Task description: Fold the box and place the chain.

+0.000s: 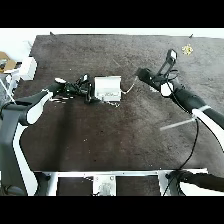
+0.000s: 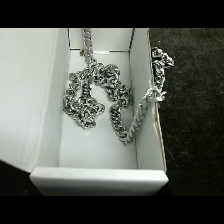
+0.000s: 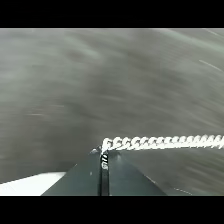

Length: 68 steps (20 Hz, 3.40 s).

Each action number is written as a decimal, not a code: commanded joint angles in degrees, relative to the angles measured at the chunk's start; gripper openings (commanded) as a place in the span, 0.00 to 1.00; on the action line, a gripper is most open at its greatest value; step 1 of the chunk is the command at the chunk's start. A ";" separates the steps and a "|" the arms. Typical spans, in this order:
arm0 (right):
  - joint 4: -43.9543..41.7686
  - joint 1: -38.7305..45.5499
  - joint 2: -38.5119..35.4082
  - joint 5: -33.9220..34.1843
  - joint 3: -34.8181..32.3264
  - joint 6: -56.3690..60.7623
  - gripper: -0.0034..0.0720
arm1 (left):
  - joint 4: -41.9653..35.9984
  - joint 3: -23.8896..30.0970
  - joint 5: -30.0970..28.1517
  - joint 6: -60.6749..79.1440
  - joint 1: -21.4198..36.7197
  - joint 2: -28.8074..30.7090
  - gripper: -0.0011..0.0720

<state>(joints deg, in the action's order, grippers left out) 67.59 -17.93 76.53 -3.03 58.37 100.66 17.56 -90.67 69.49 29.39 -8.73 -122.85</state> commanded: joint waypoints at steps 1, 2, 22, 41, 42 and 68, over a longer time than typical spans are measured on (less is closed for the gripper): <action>2.32 -8.35 -7.65 6.95 1.55 -0.57 0.05 | 0.00 0.02 -0.02 0.02 -0.02 0.02 0.32; 2.32 -10.45 -7.48 7.58 3.10 -0.57 0.05 | 0.00 0.02 -0.02 0.02 -0.02 0.04 0.32; 14.71 -9.40 2.78 -9.03 -4.70 4.13 0.47 | 0.00 0.02 -0.02 0.02 -0.02 0.04 0.32; 5.01 11.56 16.33 1.79 -3.89 9.09 0.48 | 0.00 0.02 0.00 0.02 -0.04 0.04 0.32; 5.01 11.56 16.41 1.77 -3.87 9.09 0.44 | 0.00 0.02 -0.02 0.02 -0.02 0.04 0.32; 10.03 -16.55 5.18 2.75 5.97 8.72 0.05 | 0.00 0.02 -0.02 0.02 -0.04 0.04 0.32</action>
<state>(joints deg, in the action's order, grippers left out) 80.25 -33.15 77.82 2.61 65.71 109.25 17.54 -90.67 69.47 29.41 -8.73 -122.85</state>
